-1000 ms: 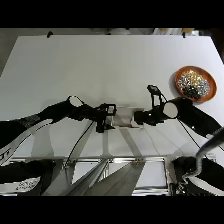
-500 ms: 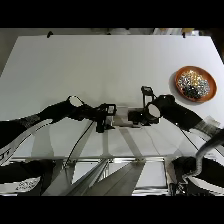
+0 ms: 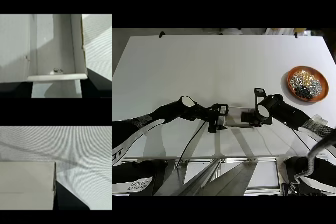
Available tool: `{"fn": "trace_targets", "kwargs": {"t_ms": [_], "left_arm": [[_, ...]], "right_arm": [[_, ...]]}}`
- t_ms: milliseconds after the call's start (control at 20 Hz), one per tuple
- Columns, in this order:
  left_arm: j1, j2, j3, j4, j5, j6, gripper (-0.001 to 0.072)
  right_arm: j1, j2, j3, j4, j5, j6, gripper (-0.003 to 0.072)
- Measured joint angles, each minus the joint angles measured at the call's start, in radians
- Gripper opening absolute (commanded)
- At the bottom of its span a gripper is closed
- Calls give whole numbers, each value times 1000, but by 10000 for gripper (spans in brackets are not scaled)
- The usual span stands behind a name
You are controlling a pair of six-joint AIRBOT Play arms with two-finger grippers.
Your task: Fold the box and place the chain.
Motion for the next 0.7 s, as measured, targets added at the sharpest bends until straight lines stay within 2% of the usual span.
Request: {"fn": "trace_targets", "kwargs": {"t_ms": [150, 200, 250, 550, 650, 700], "left_arm": [[0, 0, 0, 0, 0, 0, 272], [0, 0, 0, 0, 0, -1, 272], [0, 0, 0, 0, 0, -2, 272], [0, 0, 0, 0, 0, -2, 272], [0, 0, 0, 0, 0, -2, 272], [0, 0, 0, 0, 1, 2, 272]], "right_arm": [[0, -1, 1, -1, 0, 5, 29], [0, -2, 1, -1, 0, 7, 112], [0, -3, 1, 0, -2, 11, 129], [0, -14, 1, 0, -3, 10, 126], [0, -23, 1, 4, -3, 9, 14], [0, -25, 1, 2, 0, 1, 10]]}}
